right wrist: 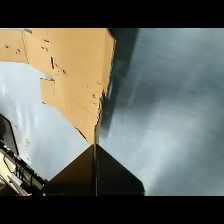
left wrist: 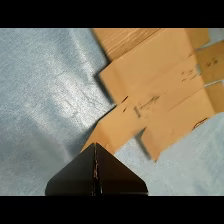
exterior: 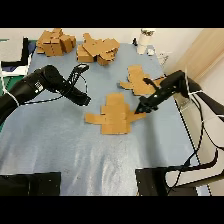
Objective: Fold the box.
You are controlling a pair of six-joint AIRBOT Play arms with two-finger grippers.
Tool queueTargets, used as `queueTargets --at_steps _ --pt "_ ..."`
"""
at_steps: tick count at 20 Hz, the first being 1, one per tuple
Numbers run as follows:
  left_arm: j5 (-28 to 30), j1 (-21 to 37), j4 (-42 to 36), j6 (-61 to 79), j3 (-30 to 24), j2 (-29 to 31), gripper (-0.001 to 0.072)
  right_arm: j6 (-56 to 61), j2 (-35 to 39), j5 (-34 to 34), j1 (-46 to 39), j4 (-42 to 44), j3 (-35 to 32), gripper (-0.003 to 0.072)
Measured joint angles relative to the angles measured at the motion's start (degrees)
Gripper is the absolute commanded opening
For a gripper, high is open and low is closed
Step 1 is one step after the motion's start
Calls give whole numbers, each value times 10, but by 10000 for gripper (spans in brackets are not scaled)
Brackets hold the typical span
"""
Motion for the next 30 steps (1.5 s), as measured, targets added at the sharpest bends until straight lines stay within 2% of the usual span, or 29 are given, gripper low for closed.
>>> queueTargets --at_steps 1,2,3,7,16,17,18,21,25,26,27,28,30 --pt "0 0 0 0 0 0 11 1 1 16 20 3 -3 37" --pt "0 0 0 0 0 0 10 3 2 30 36 4 -6 163" --pt "0 0 0 0 0 0 11 8 3 48 50 3 -9 245" --pt "0 0 0 0 0 0 10 30 -3 86 79 -13 -14 244" --pt "0 0 0 0 0 0 10 85 -22 110 89 -101 -16 245" --pt "0 0 0 0 0 0 11 89 -24 110 90 -103 -17 299" --pt "0 0 0 0 0 0 10 92 -26 110 91 -103 -20 383" --pt "0 0 0 0 0 0 10 96 -30 109 97 -93 -34 378" --pt "3 0 -1 0 0 0 10 90 -31 115 104 -75 -42 305" --pt "4 0 -4 0 0 0 10 86 -32 118 105 -72 -43 197" --pt "6 0 -9 0 0 0 10 82 -32 121 106 -67 -44 142" --pt "6 0 -13 0 0 0 10 78 -32 123 108 -59 -44 140" --pt "7 0 -31 0 0 0 10 63 -32 128 110 -46 -45 5"
